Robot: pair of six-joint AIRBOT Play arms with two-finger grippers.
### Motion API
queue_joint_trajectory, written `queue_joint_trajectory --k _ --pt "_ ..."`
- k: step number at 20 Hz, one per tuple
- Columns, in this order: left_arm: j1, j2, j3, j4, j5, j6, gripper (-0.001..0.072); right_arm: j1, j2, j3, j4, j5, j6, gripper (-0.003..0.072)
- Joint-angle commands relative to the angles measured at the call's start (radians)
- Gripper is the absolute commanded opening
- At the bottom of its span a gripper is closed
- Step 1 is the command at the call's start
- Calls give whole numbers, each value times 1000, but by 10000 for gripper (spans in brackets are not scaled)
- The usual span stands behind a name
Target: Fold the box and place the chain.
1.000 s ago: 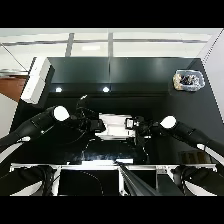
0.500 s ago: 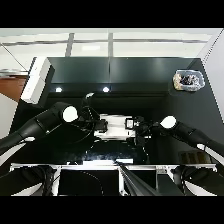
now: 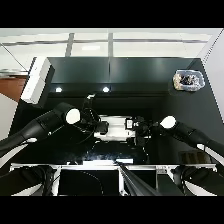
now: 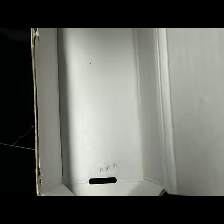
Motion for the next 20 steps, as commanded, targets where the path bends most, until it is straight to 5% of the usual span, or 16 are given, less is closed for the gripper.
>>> queue_joint_trajectory --k 1,7,13,14,15,16,17,20 --pt "4 1 3 9 7 4 718 0 0 0 -1 3 0 538" --pt "104 103 27 15 -89 158 717 0 0 0 -1 3 0 538" --pt "384 305 6 31 -290 346 680 0 0 0 0 3 0 538" --pt "433 323 -10 31 -301 373 627 0 0 0 0 3 0 538" --pt "486 335 -34 31 -303 384 474 0 0 0 0 3 0 538" --pt "541 340 -66 29 -299 385 213 0 0 0 0 3 0 538" --pt "594 339 -108 11 -286 389 33 0 0 0 0 3 0 538" --pt "697 323 -262 -151 -220 451 33 0 0 0 0 3 0 538"
